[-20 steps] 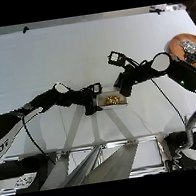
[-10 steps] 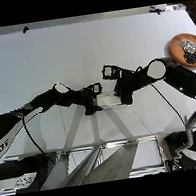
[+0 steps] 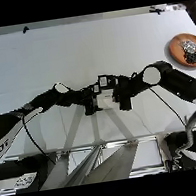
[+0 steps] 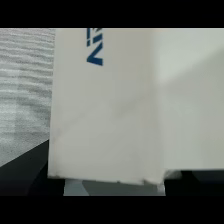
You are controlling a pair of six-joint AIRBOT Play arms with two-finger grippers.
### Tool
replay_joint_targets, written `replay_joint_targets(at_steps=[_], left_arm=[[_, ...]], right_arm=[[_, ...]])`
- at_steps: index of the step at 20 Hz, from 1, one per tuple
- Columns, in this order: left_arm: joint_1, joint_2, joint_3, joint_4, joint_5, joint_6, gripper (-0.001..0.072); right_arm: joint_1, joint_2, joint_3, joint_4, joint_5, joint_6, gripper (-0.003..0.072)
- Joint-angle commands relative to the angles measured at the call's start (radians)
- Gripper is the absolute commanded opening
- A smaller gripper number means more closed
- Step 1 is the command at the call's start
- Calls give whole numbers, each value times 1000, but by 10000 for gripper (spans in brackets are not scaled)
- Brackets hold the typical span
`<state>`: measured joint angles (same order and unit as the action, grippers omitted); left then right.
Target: Fold the box and place the chain.
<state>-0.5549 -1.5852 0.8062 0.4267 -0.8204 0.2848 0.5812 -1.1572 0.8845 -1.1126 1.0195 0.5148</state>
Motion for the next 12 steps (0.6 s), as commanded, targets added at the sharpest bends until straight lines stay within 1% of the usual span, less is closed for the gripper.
replay_joint_targets(at_steps=[1, 8, 12], left_arm=[[0, 0, 0, 0, 0, 0, 276], [0, 0, 0, 0, 0, 0, 276], [0, 0, 0, 0, 0, 0, 276]], right_arm=[[10, 1, 0, -6, 35, 0, 197], [18, 0, -18, -77, -100, 82, 202], [45, 0, -43, -81, -141, 87, 202]])
